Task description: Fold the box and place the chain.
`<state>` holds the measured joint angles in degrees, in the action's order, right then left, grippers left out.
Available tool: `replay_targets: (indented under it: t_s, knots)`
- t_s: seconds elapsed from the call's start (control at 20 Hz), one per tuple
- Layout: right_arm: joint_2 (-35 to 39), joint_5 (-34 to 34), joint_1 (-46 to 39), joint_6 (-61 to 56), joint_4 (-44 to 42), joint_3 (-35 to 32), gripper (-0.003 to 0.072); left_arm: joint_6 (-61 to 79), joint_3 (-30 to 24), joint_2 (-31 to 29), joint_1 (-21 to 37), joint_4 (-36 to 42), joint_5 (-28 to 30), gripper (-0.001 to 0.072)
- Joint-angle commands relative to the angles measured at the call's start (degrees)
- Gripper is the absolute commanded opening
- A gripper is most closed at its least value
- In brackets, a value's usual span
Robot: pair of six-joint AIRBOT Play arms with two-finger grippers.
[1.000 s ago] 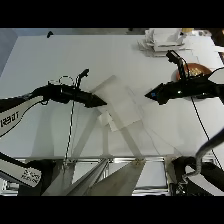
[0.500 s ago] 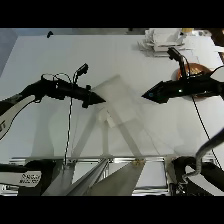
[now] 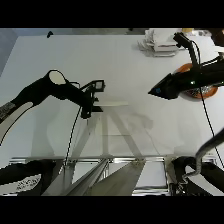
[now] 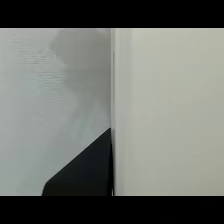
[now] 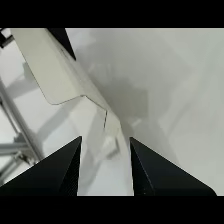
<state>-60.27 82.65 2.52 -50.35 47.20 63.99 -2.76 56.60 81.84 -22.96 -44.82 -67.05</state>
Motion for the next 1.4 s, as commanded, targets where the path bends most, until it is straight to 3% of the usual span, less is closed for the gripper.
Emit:
replay_targets:
  t_s: [0.0,0.15,0.2,0.25,0.7,1.35]
  knots:
    - [1.9,2.9,0.0,-2.8,12.2,0.9,0.0175,0.3,0.1,0.0,-3.1,-1.8,8.3,0.0007]
    - [3.1,3.4,0.0,-3.7,16.3,0.4,0.0126,4.2,0.1,1.7,-3.3,2.3,9.0,0.0007]
    - [3.3,3.3,0.0,-3.7,15.8,-0.3,0.0024,4.6,0.1,2.5,-3.3,2.8,9.0,0.0007]
    - [3.2,3.4,0.0,-3.7,15.2,-1.1,0.0016,4.6,0.0,3.3,-3.3,2.8,9.1,0.0007]
    - [3.2,-3.1,0.0,-3.7,15.3,-11.9,0.0016,4.7,0.1,6.0,-3.3,2.8,9.9,0.0008]
    - [3.2,-7.3,0.0,-3.4,15.3,-12.1,0.0016,5.0,0.1,8.9,-3.3,2.8,10.5,0.0011]
